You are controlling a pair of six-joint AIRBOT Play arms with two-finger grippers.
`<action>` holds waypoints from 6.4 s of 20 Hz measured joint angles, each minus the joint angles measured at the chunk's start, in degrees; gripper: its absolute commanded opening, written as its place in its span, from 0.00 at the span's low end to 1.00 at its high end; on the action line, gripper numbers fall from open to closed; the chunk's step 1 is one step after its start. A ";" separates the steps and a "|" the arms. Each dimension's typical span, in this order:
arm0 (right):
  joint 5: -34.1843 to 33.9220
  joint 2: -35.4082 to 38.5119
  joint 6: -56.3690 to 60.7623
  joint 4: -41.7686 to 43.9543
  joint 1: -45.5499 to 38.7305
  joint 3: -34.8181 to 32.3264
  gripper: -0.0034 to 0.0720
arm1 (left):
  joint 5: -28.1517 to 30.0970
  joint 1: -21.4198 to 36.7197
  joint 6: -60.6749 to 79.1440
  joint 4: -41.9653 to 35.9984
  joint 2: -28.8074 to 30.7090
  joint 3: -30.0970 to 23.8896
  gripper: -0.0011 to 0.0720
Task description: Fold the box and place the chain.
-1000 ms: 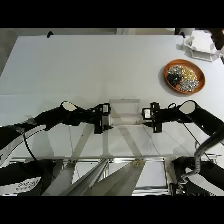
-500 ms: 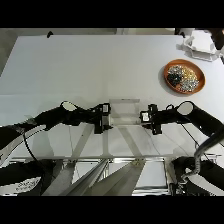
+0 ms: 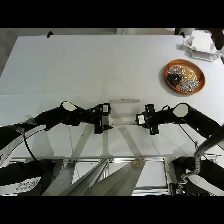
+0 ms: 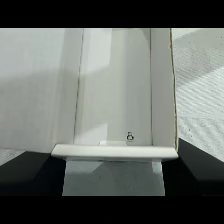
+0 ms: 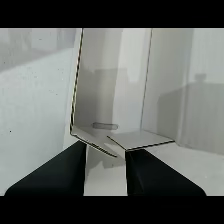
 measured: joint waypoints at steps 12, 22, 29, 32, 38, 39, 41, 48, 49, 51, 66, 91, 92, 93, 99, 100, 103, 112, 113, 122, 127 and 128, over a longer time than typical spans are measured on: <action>-1.44 0.00 0.00 5.11 0.83 -0.04 0.26 | 0.00 0.02 -0.04 0.00 0.02 0.00 0.58; 2.10 0.00 0.02 6.19 0.83 -1.79 0.31 | -0.22 0.00 0.22 0.20 0.02 0.00 0.58; -0.72 0.00 -0.20 8.94 0.83 -2.69 0.50 | -0.17 0.00 0.02 0.09 0.02 -0.02 0.58; -1.77 -0.09 -0.87 11.17 0.83 -2.73 0.37 | -0.04 0.02 -0.04 0.04 0.04 -0.02 0.58; -2.10 -0.13 -4.42 15.34 0.87 -2.89 0.25 | 0.11 0.00 -0.09 -0.11 0.04 -0.02 0.58; -2.10 -0.13 -4.85 15.54 0.87 -2.91 0.26 | 0.11 0.00 -0.09 -0.09 0.04 -0.02 0.58; -2.12 -0.13 -5.33 15.85 0.87 -2.95 0.33 | 0.09 0.00 -0.04 -0.07 0.04 -0.02 0.58; -2.51 -0.13 -5.95 16.61 0.87 -4.31 0.50 | 0.13 -0.02 0.11 0.02 0.04 -0.02 0.58; -2.54 -0.13 -6.14 16.59 0.87 -4.48 0.50 | 0.13 -0.02 0.11 0.02 0.04 -0.02 0.58; -2.64 -0.11 -6.80 16.72 0.87 -4.72 0.48 | 0.11 -0.02 0.09 0.02 0.04 -0.02 0.58; -3.41 21.05 34.32 1.49 -1.20 -4.96 0.06 | 0.09 -0.02 -0.07 -0.02 0.02 -0.02 0.58; 15.26 2.29 77.66 -1.03 -31.45 -4.96 0.06 | 0.00 -0.02 0.02 0.00 0.02 -0.02 0.58; 15.87 1.92 76.32 0.61 -31.45 -4.96 0.06 | 0.00 -0.02 0.02 0.00 0.02 -0.02 0.58; 16.31 1.70 75.38 1.86 -31.45 -4.94 0.06 | 0.00 -0.02 0.02 0.02 0.02 -0.02 0.58; 17.86 1.14 72.41 5.27 -28.81 -4.94 0.06 | 0.00 -0.02 0.02 0.02 0.02 -0.02 0.58; 17.40 1.11 72.24 5.44 -27.61 -4.94 0.06 | 0.00 -0.02 0.02 0.02 0.02 -0.02 0.58; 14.53 1.07 72.26 5.68 -23.98 -4.96 0.06 | 0.00 -0.02 0.02 0.02 0.02 -0.02 0.58; 10.27 1.62 69.88 11.89 -19.52 -4.96 0.14 | 0.00 -0.02 -0.04 -0.02 0.02 -0.02 0.58; 10.21 1.99 69.66 12.41 -19.45 -4.96 0.21 | -0.02 -0.02 -0.04 0.00 0.02 -0.02 0.58; 12.59 4.96 69.09 14.45 -19.30 -4.96 0.38 | 0.02 -0.02 0.04 0.02 0.02 -0.02 0.58; 16.02 5.40 69.05 15.17 -19.30 -4.96 0.47 | 0.02 -0.02 0.04 0.02 0.02 -0.02 0.58; 16.35 5.44 69.05 15.37 -19.30 -4.96 0.56 | 0.02 -0.02 0.04 0.02 0.02 -0.02 0.58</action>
